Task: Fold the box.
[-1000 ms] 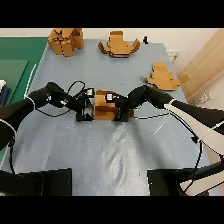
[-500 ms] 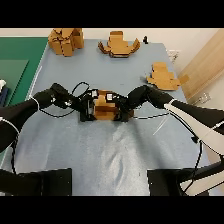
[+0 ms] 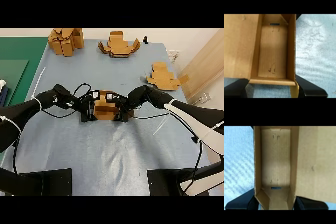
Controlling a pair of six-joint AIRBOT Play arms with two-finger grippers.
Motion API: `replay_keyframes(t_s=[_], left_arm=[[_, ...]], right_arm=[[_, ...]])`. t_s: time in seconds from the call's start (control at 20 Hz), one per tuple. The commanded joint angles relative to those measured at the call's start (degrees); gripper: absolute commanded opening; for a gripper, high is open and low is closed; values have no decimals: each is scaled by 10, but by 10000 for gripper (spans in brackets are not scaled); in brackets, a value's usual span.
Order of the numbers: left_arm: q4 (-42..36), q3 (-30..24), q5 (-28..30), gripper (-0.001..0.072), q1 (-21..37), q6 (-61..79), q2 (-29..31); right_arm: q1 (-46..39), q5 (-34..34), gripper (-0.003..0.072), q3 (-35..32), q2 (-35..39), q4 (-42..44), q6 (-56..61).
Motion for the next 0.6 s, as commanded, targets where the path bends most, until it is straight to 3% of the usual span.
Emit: replay_keyframes(t_s=[0.0,0.05,0.1,0.2,0.25,0.35,0.45,0.55], left_arm=[[-2,0,-12,39,0,3,0],[-1,0,-14,39,0,3,0],[-1,0,-14,39,0,3,0],[1,0,-13,39,0,3,0],[1,0,-13,39,0,3,0],[2,0,-13,39,0,2,0],[2,0,-11,39,0,2,0],[3,0,-10,39,0,2,0]], right_arm=[[0,0,34,0,0,0,-2],[0,0,35,0,0,0,-2],[0,0,106,0,0,-1,-2],[-1,4,508,0,2,-3,9],[-1,11,598,0,4,-10,31],[-2,12,615,0,10,-41,58],[-2,11,710,0,21,-60,78],[-3,8,716,0,34,-61,83]])
